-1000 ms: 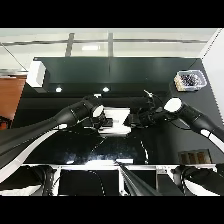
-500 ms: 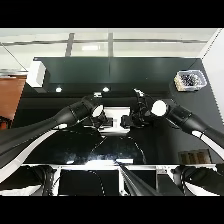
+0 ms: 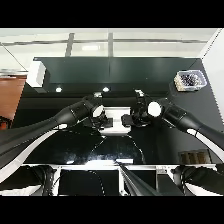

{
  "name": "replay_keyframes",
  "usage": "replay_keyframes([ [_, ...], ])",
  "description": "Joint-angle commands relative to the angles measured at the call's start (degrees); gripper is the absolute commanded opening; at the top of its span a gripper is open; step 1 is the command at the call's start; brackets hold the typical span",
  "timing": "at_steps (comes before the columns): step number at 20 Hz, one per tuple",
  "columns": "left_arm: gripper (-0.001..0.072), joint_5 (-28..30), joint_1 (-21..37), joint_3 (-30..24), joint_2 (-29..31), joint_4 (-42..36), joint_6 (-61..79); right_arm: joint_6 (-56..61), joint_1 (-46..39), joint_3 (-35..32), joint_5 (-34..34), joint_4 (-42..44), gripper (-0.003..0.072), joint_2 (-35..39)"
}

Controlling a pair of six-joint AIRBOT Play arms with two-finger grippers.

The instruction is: Fold the box and place the chain.

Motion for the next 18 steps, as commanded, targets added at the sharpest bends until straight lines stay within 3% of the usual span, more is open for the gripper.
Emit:
replay_keyframes([
  [1,0.0029,0.02,0.02,0.04,-0.02,-0.02,0.02,6.91,2.25,1.84,0.35,-5.01,0.0473,-1.88],
  [6,0.0029,0.02,0.02,0.04,-0.02,-0.02,0.02,20.13,6.88,3.85,2.82,-18.12,0.0472,-2.1],
  [11,0.0029,-0.07,0.02,0.04,-0.02,-0.02,0.02,21.68,8.9,8.31,10.12,-19.76,0.0472,-6.58],
  [18,0.0029,-0.15,0.02,0.04,-0.02,-0.02,0.02,22.29,9.27,8.37,8.74,-19.52,0.0471,-7.28],
])
